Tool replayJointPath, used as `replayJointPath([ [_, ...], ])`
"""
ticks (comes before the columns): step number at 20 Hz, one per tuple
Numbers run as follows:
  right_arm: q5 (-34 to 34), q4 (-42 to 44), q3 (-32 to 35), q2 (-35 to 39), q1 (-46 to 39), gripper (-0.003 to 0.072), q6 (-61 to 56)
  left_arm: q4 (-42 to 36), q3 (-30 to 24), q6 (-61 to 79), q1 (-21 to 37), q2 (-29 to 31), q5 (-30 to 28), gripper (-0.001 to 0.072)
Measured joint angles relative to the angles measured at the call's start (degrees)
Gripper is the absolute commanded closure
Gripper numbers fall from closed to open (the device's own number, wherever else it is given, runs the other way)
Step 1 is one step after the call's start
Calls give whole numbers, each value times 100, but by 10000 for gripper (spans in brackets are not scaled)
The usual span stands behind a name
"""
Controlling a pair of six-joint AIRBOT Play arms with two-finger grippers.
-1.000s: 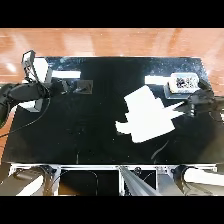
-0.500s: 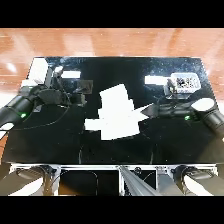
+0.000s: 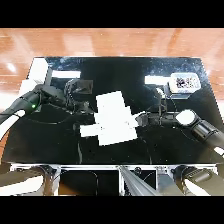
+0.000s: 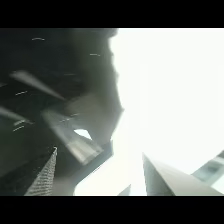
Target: Fold the box and place the chain.
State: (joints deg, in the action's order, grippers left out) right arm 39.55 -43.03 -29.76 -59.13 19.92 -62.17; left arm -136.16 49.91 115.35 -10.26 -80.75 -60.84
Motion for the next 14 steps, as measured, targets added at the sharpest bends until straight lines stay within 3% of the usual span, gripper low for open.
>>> replayJointPath([
  [6, 140, -46, 11, 2, 37, 657, -42, -951, 487, 1510, 52, -1075, -793, 99],
  [14, 181, -20, 11, 2, 42, 657, -42, -1134, 1119, 2347, -249, -1930, -1775, 101],
])
